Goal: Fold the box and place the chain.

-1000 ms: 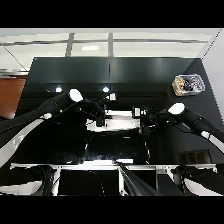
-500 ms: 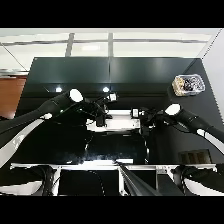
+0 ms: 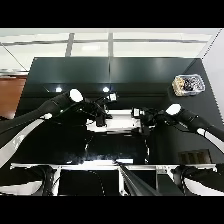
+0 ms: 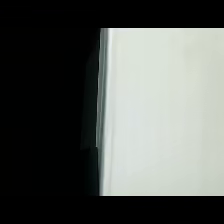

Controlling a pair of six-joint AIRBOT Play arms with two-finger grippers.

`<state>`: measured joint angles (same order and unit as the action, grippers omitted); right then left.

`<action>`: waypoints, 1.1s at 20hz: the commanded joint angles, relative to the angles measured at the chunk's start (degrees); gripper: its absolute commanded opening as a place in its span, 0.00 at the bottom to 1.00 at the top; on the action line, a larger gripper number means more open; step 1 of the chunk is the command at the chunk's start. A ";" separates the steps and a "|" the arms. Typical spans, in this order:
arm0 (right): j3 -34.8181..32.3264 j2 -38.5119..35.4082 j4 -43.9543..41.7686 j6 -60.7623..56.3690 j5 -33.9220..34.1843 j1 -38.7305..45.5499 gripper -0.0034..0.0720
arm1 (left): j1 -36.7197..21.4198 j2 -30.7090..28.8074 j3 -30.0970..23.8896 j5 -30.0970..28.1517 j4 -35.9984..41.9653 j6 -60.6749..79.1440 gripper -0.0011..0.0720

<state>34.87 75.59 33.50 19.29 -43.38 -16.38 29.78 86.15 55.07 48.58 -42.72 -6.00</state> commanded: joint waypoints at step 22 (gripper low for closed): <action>0.00 0.04 -0.63 -4.48 3.78 -1.53 0.70 | 0.94 -15.65 -2.01 15.63 -4.52 -41.53 0.06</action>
